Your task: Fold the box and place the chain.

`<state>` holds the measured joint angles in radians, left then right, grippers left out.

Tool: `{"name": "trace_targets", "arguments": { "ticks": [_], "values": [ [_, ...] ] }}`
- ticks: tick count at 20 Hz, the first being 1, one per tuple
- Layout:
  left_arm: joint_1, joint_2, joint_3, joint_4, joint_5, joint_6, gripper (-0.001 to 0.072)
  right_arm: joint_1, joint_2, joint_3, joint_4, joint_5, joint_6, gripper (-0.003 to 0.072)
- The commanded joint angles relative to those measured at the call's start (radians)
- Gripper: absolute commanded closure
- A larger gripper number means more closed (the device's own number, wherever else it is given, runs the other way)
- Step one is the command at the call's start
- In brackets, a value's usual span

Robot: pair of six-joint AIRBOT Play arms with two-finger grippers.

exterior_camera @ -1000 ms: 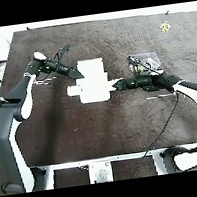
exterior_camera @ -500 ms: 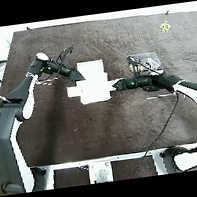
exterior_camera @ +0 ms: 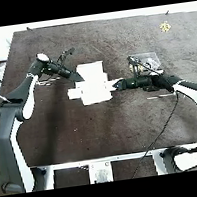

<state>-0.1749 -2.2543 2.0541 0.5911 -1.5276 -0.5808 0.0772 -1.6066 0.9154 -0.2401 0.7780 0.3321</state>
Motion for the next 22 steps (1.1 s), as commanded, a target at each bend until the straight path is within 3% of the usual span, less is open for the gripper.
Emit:
{"name": "trace_targets", "arguments": {
  "ticks": [1,2,10,16,22],
  "values": [
    [0.000,0.001,0.000,-0.013,0.001,0.069,0.0700,-0.008,0.014,0.001,0.010,-0.001,0.000,0.0228],
    [0.000,0.001,0.000,-0.026,0.001,0.107,0.0700,-0.019,0.026,0.001,0.009,0.000,0.000,0.0305],
    [0.000,0.019,0.001,-0.037,0.090,0.570,0.0699,-0.130,0.157,0.001,0.005,0.044,-0.132,0.0302],
    [-0.003,0.013,-0.001,0.012,0.141,0.644,0.0699,-0.072,0.156,0.001,0.002,0.026,-0.301,0.0302],
    [-0.004,0.012,-0.101,0.019,0.193,0.698,0.0699,-0.056,0.156,0.001,0.001,-0.002,-0.389,0.0302]
  ]
}}
